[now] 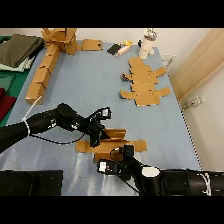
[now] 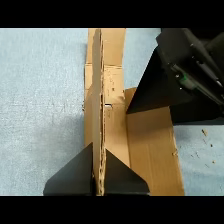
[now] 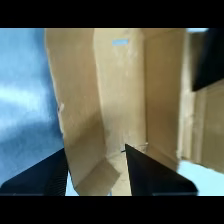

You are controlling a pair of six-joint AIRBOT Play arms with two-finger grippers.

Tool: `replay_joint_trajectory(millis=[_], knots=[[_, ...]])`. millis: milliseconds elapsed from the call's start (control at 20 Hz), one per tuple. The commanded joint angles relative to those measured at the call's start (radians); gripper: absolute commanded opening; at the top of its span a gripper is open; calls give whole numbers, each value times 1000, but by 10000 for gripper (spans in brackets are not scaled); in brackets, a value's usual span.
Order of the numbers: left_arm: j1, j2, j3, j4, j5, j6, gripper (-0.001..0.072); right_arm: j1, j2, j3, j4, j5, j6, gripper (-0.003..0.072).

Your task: Fold the box.

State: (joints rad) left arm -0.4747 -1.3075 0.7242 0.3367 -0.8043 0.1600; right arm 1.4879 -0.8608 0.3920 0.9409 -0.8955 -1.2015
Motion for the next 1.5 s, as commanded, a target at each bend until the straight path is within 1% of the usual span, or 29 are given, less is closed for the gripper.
replay_joint_trajectory(millis=[0,250,300,350,500,600,800,900,1050,1150,1200,1250,1350,1450], knots=[[1,-1,0,0,0,0,11,0,2,35,-29,-60,79,500],[1,-1,0,0,0,0,11,1,2,45,11,-63,79,502],[1,-1,0,0,0,0,12,0,2,45,10,-65,79,567],[1,-1,0,0,0,0,11,-10,2,45,2,-74,87,709],[1,-1,0,0,0,1,11,-73,16,45,10,-55,86,709],[0,-1,0,0,-2,1,11,-107,57,29,11,-22,83,709],[1,-1,0,0,0,0,12,-156,204,-76,10,103,34,709],[1,-1,0,0,0,0,11,-190,262,-101,36,106,19,709],[1,-1,0,0,0,0,12,-242,290,-119,76,137,-68,709],[1,-1,0,0,0,0,11,-306,286,-123,97,193,-139,709],[1,-1,0,0,0,0,11,-349,287,-122,134,227,-215,709],[1,-1,0,0,0,1,11,-388,289,-120,207,244,-301,709],[1,-1,0,0,0,0,11,-441,289,-116,378,241,-463,709],[1,-1,0,0,0,0,11,-497,286,-118,453,261,-581,709]])
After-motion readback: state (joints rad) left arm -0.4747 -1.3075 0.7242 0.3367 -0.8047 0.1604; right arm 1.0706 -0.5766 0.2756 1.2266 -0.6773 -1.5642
